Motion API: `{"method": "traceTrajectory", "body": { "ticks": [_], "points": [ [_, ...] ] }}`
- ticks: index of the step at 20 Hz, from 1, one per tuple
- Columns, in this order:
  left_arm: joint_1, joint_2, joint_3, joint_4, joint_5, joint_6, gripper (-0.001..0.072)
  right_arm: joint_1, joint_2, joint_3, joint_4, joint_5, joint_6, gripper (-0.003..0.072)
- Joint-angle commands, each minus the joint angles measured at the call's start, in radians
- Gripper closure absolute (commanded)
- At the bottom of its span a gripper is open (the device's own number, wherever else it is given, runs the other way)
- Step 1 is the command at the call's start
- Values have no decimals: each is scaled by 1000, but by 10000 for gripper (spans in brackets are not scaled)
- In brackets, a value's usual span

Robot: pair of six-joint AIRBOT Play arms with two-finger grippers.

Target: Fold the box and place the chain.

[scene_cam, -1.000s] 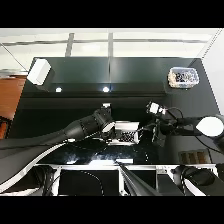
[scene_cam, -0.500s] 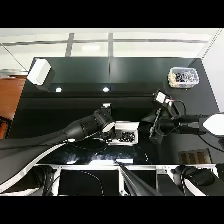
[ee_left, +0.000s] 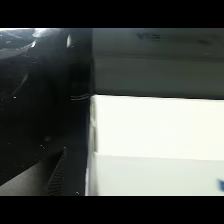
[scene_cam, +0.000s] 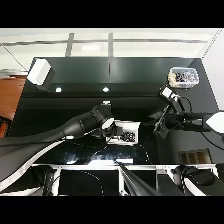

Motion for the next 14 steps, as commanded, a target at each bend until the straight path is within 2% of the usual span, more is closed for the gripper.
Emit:
{"method": "traceTrajectory", "body": {
  "ticks": [1, 3, 7, 9, 11, 14],
  "points": [
    [10, 30, 32, 10, -36, 51, 238, -8, 1, 1, -4, 3, 6, 242],
    [29, 77, 32, 19, -77, 170, 238, -12, 1, 1, -4, 3, 9, 242],
    [92, 190, 19, 24, -262, 510, 238, -43, 1, 1, -4, 25, 74, 242],
    [150, 286, -35, 10, -275, 695, 238, -57, 1, 1, -4, 44, 84, 242],
    [274, 418, -153, -84, -197, 874, 237, -76, 1, 1, -5, 61, 105, 242],
    [521, 591, -386, -432, 40, 1308, 238, -105, 1, 1, -5, 63, 137, 242]
  ]
}}
